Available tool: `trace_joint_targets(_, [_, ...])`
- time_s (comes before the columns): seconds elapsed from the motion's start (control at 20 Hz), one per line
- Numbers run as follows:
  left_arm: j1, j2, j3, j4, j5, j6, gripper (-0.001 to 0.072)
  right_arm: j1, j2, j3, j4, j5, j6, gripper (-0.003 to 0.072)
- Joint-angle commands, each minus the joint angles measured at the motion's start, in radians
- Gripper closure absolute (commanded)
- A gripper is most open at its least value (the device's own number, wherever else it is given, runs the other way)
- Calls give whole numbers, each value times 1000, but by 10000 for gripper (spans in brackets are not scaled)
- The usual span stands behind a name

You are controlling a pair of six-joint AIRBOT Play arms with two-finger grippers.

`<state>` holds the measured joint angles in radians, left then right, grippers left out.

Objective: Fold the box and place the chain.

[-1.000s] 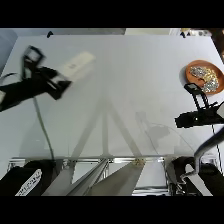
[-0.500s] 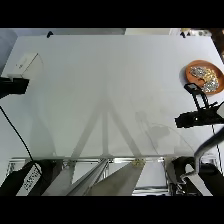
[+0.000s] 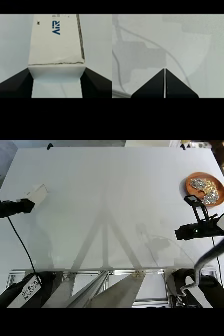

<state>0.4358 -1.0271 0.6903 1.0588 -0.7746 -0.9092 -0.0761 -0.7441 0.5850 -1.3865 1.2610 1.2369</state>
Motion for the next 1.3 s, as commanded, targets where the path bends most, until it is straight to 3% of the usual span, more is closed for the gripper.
trace_joint_targets(0.0, [1,-83,-1,24,-49,-61,708,-1,-1,1,0,0,0,670])
trace_joint_targets(0.3, [1,-154,-2,40,-117,-60,697,-1,-1,1,0,0,0,670])
trace_joint_targets(0.35, [1,-154,-2,42,-124,-60,669,-1,-1,1,0,0,0,670])
trace_joint_targets(0.4, [1,-154,-2,42,-132,-61,596,-1,-1,1,0,0,0,670])
trace_joint_targets(0.5, [1,-154,-2,42,-151,-70,316,-1,-1,1,0,0,0,670])
trace_joint_targets(0.65, [1,-154,-2,42,-161,-154,91,-1,-1,1,0,0,0,670])
trace_joint_targets(0.7, [1,-154,-2,42,-172,-166,63,-1,-1,1,0,0,0,670])
trace_joint_targets(1.0, [1,-130,-2,42,-208,-173,63,-1,-1,1,0,0,0,670])
trace_joint_targets(1.25, [-3,16,-2,20,-204,-172,83,-1,-1,1,0,0,0,670])
